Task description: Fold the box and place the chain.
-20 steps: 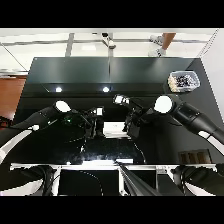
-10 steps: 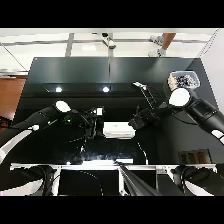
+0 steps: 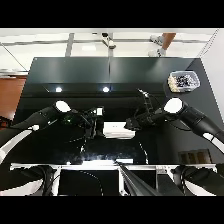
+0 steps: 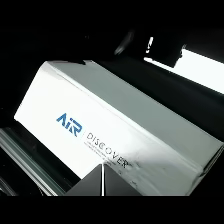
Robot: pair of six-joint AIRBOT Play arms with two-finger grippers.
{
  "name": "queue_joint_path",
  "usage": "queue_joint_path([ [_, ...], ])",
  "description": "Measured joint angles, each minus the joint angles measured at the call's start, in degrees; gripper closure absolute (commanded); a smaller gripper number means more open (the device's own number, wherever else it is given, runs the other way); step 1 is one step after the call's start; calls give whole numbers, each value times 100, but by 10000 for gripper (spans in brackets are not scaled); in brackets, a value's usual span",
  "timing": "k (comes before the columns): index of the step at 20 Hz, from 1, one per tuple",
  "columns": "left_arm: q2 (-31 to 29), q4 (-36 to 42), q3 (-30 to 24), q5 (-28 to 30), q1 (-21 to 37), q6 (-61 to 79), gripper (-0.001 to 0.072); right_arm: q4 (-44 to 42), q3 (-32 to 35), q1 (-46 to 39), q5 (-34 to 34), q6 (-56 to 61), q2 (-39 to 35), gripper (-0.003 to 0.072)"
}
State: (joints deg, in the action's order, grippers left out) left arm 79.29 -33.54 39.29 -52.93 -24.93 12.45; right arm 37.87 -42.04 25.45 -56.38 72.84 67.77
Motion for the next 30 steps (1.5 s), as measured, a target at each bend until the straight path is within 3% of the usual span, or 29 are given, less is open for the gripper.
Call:
queue_joint_path([
  [13, 0, 0, 0, -2, 0, -2, 362, -50, 37, 142, 94, -46, 297, 675],
  [14, -2, 0, 0, -2, 0, -22, 332, -2, 15, 94, 9, -76, 256, 675],
  [15, -11, 0, 0, 0, 0, -70, 246, 57, -20, 33, -74, -96, 190, 675],
  [17, -70, -74, 0, 2, 15, -162, -5, 28, -144, -142, -232, -142, -37, 675],
  [25, -1147, -979, 39, -63, 306, -1510, 5, 520, -470, -1545, -1021, -177, -1480, 675],
  [30, -1180, -1182, 675, -151, -380, -2671, 5, 675, -496, -2240, -1021, -160, -1794, 675],
])
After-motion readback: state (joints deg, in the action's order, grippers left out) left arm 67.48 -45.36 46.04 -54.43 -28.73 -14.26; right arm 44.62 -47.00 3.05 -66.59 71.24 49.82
